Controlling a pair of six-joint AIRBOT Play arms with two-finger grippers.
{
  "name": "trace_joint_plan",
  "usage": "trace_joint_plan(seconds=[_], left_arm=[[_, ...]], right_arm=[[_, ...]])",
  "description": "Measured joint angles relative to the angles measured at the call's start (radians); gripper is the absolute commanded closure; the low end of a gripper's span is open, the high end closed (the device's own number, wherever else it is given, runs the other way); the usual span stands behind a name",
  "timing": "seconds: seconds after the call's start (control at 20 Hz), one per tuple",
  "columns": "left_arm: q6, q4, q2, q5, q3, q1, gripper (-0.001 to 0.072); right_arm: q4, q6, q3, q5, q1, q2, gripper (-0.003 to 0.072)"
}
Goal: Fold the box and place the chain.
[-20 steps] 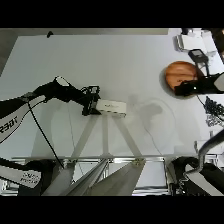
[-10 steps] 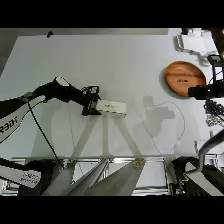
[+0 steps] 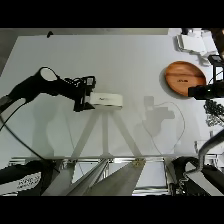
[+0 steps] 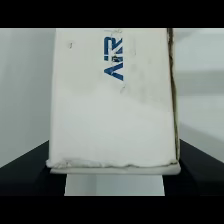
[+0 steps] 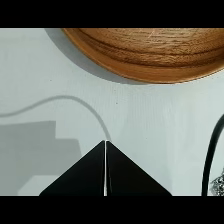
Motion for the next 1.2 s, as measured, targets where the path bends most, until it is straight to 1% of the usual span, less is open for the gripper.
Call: trace_joint_plan(seconds=[0.1,0.2,0.3,0.35,0.45,0.55,0.65,0.75,0.8,0.85,0.95,1.05,1.1,1.15,1.2], left_arm=[[-0.171,0.188,0.095,0.005,0.0,0.001,0.07],[-0.348,0.379,0.168,0.039,0.0,0.016,0.0702],[-0.513,0.514,0.218,0.101,0.0,0.059,0.0704],[-0.594,0.548,0.234,0.146,0.0,0.093,0.0706],[-0.729,0.537,0.255,0.25,-0.01,0.174,0.0708],[-0.842,0.452,0.27,0.39,-0.051,0.256,0.0708],[-0.955,0.372,0.284,0.56,-0.138,0.319,0.0707],[-1.042,0.324,0.291,0.719,-0.253,0.354,0.0703],[-1.069,0.307,0.292,0.776,-0.306,0.364,0.0702],[-1.091,0.296,0.291,0.82,-0.359,0.372,0.0702],[-1.12,0.28,0.28,0.873,-0.441,0.381,0.0701],[-1.135,0.271,0.261,0.908,-0.491,0.387,0.0697],[-1.142,0.269,0.251,0.919,-0.506,0.388,0.0659],[-1.145,0.266,0.24,0.926,-0.518,0.39,0.0597],[-1.148,0.265,0.231,0.932,-0.526,0.391,0.047]], right_arm=[[0.0,0.0,0.0,0.0,0.0,0.0,0.0678],[0.001,0.0,0.0,0.0,0.0,0.0,0.0678],[0.001,0.0,0.0,0.0,0.0,0.0,0.0678],[0.001,0.0,0.0,0.0,0.0,0.0,0.0678],[0.001,0.0,0.0,0.0,0.0,0.0,0.0678],[0.001,0.0,0.0,0.0,0.0,0.0,0.0678],[0.001,0.0,0.0,0.0,0.0,0.0,0.0678],[0.001,0.0,0.0,0.0,0.0,0.0,0.0678],[0.0,0.0,0.0,0.0,0.0,0.0,0.0678],[0.001,0.0,0.0,-0.001,0.0,0.0,0.0678],[0.001,0.0,0.0,-0.001,0.0,0.0,0.0678],[0.0,0.0,0.0,-0.001,0.0,0.0,0.0678],[0.0,0.0,0.0,-0.001,0.0,0.0,0.0678],[0.001,0.0,0.0,0.0,0.0,0.0,0.0678],[0.001,0.0,0.0,-0.001,0.0,0.0,0.0678]])
